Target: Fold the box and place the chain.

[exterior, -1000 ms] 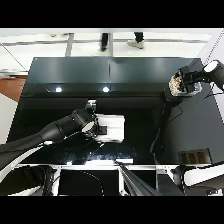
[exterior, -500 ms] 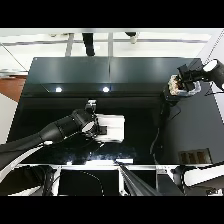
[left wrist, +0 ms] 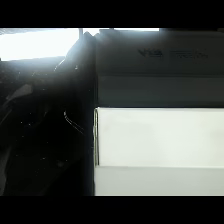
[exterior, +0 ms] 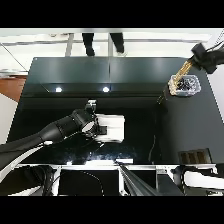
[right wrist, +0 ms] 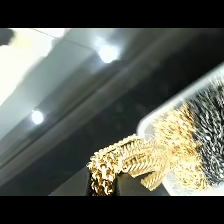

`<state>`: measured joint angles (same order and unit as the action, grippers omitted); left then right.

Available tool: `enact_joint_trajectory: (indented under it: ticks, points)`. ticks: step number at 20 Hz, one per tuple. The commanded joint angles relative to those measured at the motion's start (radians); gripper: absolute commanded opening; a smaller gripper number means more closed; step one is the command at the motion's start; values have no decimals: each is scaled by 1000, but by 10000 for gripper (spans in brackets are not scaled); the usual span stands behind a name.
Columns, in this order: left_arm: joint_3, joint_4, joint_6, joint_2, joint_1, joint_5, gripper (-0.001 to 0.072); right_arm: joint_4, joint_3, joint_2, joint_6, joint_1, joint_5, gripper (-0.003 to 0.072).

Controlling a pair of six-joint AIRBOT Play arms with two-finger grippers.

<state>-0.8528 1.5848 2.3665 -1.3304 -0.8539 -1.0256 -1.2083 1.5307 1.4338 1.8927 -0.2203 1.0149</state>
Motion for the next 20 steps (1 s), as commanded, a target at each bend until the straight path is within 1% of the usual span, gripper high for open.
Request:
enact_joint_trajectory:
  ticks: [1, 5, 7, 8, 10, 11, 14, 16, 18, 20]
  points:
    - [0, 0, 0, 0, 0, 0, 28, 1, 95, -88, -66, -1, 80, 42]
    - [0, 0, 0, 0, 0, 0, 28, 17, 224, -137, -136, 2, 186, 42]
    - [0, 0, 0, 0, 0, 0, 28, 51, 244, -177, -211, 2, 252, 42]
    - [0, 0, 0, 0, 0, 0, 29, 77, 244, -198, -273, 4, 294, 41]
    - [0, 0, 0, 0, 0, 0, 29, 72, 240, -240, -423, 41, 446, 42]
    - [0, 0, 0, 0, 0, 0, 29, 75, 224, -264, -484, 68, 500, 42]
    - [0, 0, 0, 0, 0, 0, 28, 129, 115, -370, -546, 158, 515, 42]
    - [0, 0, 0, 0, 0, 1, 29, 141, 47, -417, -547, 216, 542, 42]
    - [0, 0, 0, 0, 0, 0, 28, 147, -8, -439, -546, 284, 558, 42]
    - [0, 0, 0, 0, 0, 0, 29, 190, -54, -440, -542, 376, 565, 41]
